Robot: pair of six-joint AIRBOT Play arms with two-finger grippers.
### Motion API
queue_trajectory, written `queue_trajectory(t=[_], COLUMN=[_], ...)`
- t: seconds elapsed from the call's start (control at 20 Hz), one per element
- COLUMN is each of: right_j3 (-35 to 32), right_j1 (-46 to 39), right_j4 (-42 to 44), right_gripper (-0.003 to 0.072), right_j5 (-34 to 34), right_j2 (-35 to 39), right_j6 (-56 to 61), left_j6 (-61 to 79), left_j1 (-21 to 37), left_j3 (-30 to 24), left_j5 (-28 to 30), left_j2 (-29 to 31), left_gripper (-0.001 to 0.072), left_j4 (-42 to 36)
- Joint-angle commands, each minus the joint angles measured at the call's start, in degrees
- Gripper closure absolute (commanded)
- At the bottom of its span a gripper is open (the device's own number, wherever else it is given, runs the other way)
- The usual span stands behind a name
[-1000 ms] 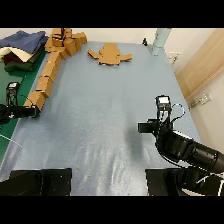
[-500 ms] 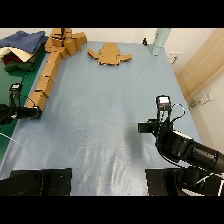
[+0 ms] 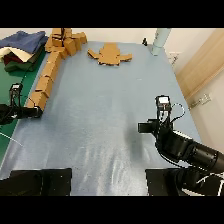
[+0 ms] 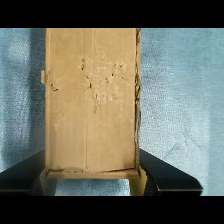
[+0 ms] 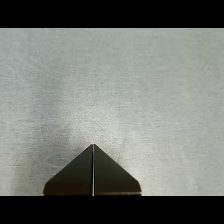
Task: Fold the box.
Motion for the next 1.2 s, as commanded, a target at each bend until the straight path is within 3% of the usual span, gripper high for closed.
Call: queue_trajectory(t=[0.0, 0.25, 0.35, 0.5, 0.65, 0.75, 0.85, 0.95, 1.0, 1.05, 1.15], right_j3=[-0.02, -0.02, -0.02, -0.02, -0.02, -0.02, -0.02, -0.02, -0.02, 0.04, 0.59], right_j1=[-0.02, -0.02, -0.02, -0.02, -0.02, -0.02, -0.02, -0.02, -0.09, -0.85, -4.87], right_j4=[-0.02, 0.0, -0.02, -0.02, -0.02, 0.04, 0.0, 0.07, 0.17, 0.7, 3.23], right_gripper=[0.0683, 0.0683, 0.0683, 0.0682, 0.0683, 0.0683, 0.0683, 0.0682, 0.0683, 0.0683, 0.0683], right_j5=[0.04, 0.04, 0.04, 0.04, 0.04, 0.04, 0.04, 0.07, 0.07, 0.55, 4.55], right_j2=[-0.02, -0.02, -0.02, -0.02, -0.02, -0.02, -0.02, -0.02, -0.02, -0.02, -0.07], right_j6=[0.0, 0.0, 0.0, -0.02, -0.02, -0.02, -0.02, -0.02, -0.02, -0.07, -2.6], left_j6=[0.0, 0.0, -0.09, -0.15, -3.41, -10.86, -17.4, -20.39, -22.64, -23.54, -25.0], left_j1=[0.07, 0.07, 0.07, 0.5, 2.14, 3.87, 5.11, 5.11, 4.72, 3.93, -0.61], left_j3=[0.02, 0.02, 0.02, 0.04, 0.48, 1.03, 2.4, 4.39, 5.44, 6.64, 9.11], left_j5=[-0.02, -0.76, -1.62, -4.02, -10.99, -15.34, -21.53, -29.75, -33.59, -37.11, -39.06], left_j2=[-0.02, -0.02, -0.02, 0.35, 3.04, 5.99, 8.96, 11.8, 13.16, 14.34, 16.74], left_gripper=[0.0189, 0.0178, 0.0012, 0.0012, 0.0012, 0.0011, 0.0012, 0.0016, 0.0284, 0.0713, 0.07], left_j4=[-0.09, -0.07, 0.15, 0.7, 6.47, 16.09, 23.89, 25.77, 24.74, 23.19, 18.78])
